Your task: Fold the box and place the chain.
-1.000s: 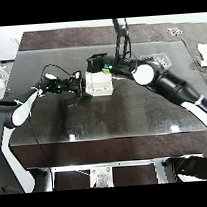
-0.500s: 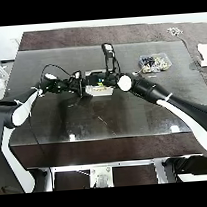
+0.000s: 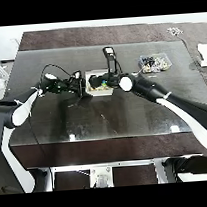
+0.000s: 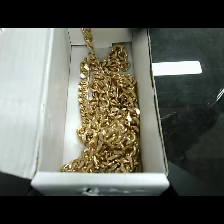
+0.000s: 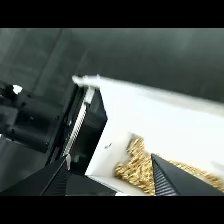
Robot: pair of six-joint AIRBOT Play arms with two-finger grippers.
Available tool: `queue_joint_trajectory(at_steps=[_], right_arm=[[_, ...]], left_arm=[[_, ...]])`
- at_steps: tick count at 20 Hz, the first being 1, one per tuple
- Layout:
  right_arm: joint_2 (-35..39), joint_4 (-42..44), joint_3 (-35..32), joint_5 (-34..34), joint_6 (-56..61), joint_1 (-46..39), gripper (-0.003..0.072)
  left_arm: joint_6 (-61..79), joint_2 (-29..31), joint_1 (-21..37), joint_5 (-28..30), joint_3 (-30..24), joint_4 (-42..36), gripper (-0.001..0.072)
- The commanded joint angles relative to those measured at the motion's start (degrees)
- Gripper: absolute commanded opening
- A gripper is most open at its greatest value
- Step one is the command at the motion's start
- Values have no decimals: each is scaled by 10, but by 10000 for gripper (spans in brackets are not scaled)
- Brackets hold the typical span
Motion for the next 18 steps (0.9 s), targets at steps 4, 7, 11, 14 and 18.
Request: queue_joint_trajectory(at_steps=[4, 7, 11, 14, 18], right_arm=[[123, -98, -122, 1, 50, -120, 592], [116, -95, -188, -61, 86, -206, 592], [41, -72, -174, -119, 91, -267, 593], [-28, -57, -130, -118, 91, -288, 593], [-89, -56, -75, -115, 91, -292, 593]], left_arm=[[0, 0, 1, 0, 0, 0, 528], [0, 0, 1, 0, 0, 0, 528], [0, 0, 1, 0, 0, 0, 528], [0, 0, 1, 0, 0, 0, 528], [0, 0, 1, 0, 0, 0, 528]])
